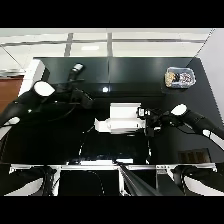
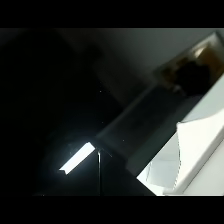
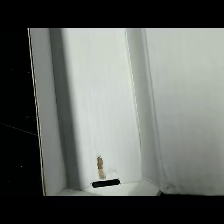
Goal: Fold the box and place the chain.
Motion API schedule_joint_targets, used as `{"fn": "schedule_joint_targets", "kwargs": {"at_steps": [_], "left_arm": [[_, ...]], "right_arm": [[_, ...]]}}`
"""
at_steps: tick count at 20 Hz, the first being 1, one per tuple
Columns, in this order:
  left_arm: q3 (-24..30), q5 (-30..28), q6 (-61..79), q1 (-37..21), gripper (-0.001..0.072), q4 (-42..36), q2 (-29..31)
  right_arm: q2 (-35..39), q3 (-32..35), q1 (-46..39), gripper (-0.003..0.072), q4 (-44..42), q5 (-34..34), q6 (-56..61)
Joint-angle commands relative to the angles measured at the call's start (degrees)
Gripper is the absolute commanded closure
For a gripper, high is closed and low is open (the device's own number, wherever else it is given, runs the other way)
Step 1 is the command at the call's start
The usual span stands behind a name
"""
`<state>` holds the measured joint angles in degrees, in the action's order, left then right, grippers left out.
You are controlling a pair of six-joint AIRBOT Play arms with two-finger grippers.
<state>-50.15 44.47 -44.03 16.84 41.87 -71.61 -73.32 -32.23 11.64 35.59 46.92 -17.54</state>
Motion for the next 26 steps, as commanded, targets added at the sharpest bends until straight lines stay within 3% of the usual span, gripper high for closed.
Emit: {"fn": "schedule_joint_targets", "kwargs": {"at_steps": [1, 3, 6, 9, 19, 22, 23, 25, 26], "left_arm": [[4.79, 10.12, 5.6, -3.3, 0.0687, -18.49, 0.46], [6.71, 14.34, 6.49, -0.79, 0.0687, -24.41, -2.8], [6.97, 14.1, 9.35, 4.76, 0.0687, -22.84, -8.2], [6.95, 13.49, 11.72, 5.44, 0.0687, -22.69, -11.26], [6.54, 12.68, 12.59, 4.42, 0.0687, -4.59, -11.34], [6.54, 12.81, 14.38, 4.46, 0.0678, -3.3, -11.32], [6.54, 12.74, 15.98, 4.52, 0.0606, -3.37, -11.26], [6.47, 12.76, 17.84, 4.39, 0.0357, -3.28, -10.95], [6.12, 12.87, 18.58, 4.26, 0.0299, -3.06, -10.73]], "right_arm": [[0.0, -0.02, 0.0, 0.0427, 0.02, 0.0, 0.0], [0.0, -0.02, 0.0, 0.0427, 0.02, 0.0, 0.0], [0.0, -0.02, 0.0, 0.0427, 0.02, 0.0, 0.0], [0.0, -0.02, 0.0, 0.0427, 0.02, 0.0, 0.0], [0.0, -0.02, 0.0, 0.0427, 0.02, 0.0, 0.0], [0.0, -0.02, 0.0, 0.0427, 0.02, 0.0, 0.0], [0.0, -0.02, 0.0, 0.0427, 0.02, 0.0, 0.0], [0.0, -0.02, 0.0, 0.0427, 0.02, 0.0, 0.0], [0.0, -0.02, 0.0, 0.0427, 0.02, 0.0, 0.0]]}}
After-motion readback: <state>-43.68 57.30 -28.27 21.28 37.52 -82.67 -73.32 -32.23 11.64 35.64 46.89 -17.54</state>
